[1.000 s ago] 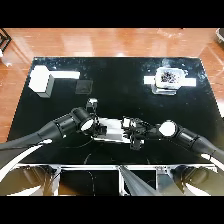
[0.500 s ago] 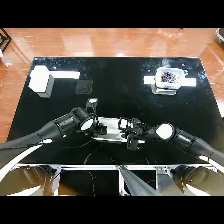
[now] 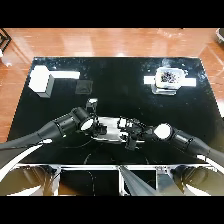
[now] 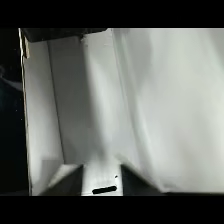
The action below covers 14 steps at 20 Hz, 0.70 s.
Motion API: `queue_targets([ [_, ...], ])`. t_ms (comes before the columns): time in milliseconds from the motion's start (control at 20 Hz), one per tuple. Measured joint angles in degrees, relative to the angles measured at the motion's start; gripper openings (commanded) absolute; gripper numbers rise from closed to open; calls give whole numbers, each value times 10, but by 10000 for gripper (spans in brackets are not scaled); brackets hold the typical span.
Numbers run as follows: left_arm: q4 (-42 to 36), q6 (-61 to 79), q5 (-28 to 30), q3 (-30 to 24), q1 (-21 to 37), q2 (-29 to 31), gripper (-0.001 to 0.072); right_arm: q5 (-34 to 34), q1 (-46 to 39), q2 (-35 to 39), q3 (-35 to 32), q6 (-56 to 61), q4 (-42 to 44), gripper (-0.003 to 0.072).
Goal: Fold the box and place the chain.
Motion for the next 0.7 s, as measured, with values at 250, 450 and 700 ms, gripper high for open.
queue_targets([
  [250, -1, 0, 0, 0, 0, 0, 25, -2, 1, -2, 0, 0, 1, 361],
  [450, -2, 0, 1, 0, 0, 0, 24, -3, 1, -2, 0, 0, 1, 119],
  [700, -1, 0, 0, 0, 0, 0, 24, -3, -2, -2, 0, 12, -4, 22],
])
